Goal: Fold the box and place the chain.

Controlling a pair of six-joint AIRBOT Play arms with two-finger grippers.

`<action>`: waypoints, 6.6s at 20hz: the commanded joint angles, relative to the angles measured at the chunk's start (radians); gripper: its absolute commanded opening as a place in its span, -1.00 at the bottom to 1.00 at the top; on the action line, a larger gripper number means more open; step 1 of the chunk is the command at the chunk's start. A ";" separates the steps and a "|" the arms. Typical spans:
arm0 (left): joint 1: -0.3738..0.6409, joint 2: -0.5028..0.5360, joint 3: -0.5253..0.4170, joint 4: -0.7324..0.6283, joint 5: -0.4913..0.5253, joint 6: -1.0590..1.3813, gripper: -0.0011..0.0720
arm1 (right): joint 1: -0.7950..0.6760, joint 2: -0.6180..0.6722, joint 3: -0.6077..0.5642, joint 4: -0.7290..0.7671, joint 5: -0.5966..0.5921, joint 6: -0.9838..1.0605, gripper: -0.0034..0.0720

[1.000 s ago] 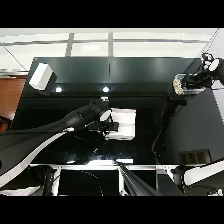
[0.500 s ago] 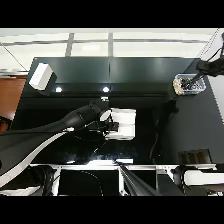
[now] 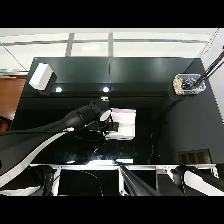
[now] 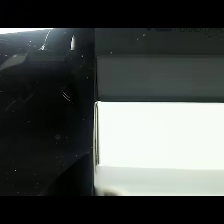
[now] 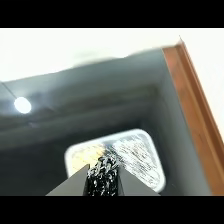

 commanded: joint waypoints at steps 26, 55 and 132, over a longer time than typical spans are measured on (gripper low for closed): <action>0.000 0.000 0.000 0.000 0.002 0.000 -0.90 | 0.620 0.257 -0.063 0.613 0.500 -0.211 -0.91; 0.000 0.000 0.000 0.000 0.003 0.000 -0.90 | 0.713 0.169 -0.776 0.667 -0.007 -0.172 -0.90; 0.386 0.201 -0.482 -0.990 0.322 2.645 0.92 | 0.401 0.267 -0.665 0.433 0.214 -0.110 -0.12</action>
